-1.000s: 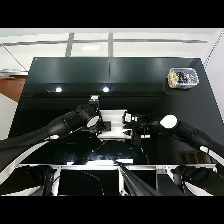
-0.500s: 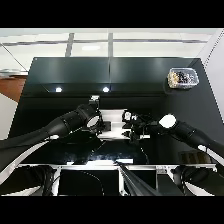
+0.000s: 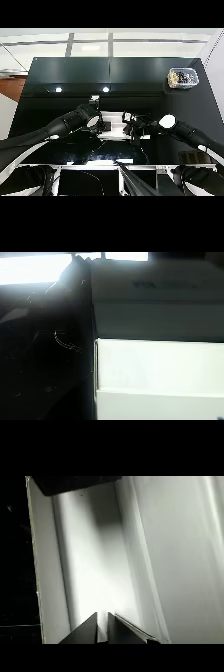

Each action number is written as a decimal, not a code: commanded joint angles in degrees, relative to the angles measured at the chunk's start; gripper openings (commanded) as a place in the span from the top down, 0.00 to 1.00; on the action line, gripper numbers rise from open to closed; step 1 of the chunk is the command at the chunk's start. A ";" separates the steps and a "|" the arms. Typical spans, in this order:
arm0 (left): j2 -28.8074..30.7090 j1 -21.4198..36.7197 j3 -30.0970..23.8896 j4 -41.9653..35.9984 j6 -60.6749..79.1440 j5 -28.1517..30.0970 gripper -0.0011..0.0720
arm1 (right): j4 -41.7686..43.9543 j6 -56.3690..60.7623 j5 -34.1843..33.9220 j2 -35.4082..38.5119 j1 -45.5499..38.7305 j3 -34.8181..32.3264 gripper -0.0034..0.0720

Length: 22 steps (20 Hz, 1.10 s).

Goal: Fold the box and place the chain.

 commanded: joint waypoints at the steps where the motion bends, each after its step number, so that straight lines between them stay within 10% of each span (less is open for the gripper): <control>1: -0.04 -0.02 0.00 0.09 -0.07 -0.13 0.94 | -0.11 3.52 -0.09 1.27 -0.98 0.04 0.92; 13: -0.04 0.57 0.00 -0.07 -0.04 -0.22 0.94 | -23.21 74.53 17.99 14.93 -46.80 -2.99 0.92; 22: -0.04 0.68 0.00 0.00 -0.04 -0.15 0.94 | -0.61 68.67 13.38 0.61 -29.92 -9.11 0.92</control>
